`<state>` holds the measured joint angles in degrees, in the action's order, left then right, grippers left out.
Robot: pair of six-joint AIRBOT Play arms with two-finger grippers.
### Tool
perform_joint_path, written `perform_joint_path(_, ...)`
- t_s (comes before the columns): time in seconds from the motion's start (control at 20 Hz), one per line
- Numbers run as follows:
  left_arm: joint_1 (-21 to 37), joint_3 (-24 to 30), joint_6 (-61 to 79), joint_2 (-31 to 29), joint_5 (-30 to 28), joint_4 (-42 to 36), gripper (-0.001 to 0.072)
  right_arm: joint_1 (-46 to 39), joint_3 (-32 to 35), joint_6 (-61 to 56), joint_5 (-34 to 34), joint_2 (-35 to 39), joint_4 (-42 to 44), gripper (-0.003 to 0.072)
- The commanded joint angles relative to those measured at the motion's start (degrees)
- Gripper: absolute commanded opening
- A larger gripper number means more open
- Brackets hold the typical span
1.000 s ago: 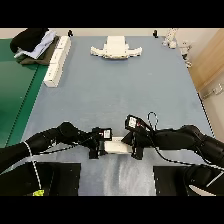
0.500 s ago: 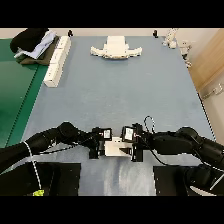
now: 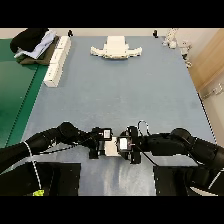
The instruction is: Fold the box.
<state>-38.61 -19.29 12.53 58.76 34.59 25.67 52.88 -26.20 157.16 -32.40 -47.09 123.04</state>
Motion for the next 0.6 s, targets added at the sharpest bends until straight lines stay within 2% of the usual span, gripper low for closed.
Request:
perform_joint_path(0.0, 0.00, 0.00, 0.04, -0.02, 0.02, 0.02, 0.0401, 0.09, -0.31, 1.03, 2.12, -0.35, -3.30, 0.0590)
perform_joint_path(0.55, 0.00, 0.00, 0.04, -0.02, 0.02, 0.02, 0.0401, 0.07, -2.62, 1.03, 2.45, -0.33, -4.37, 0.0589)
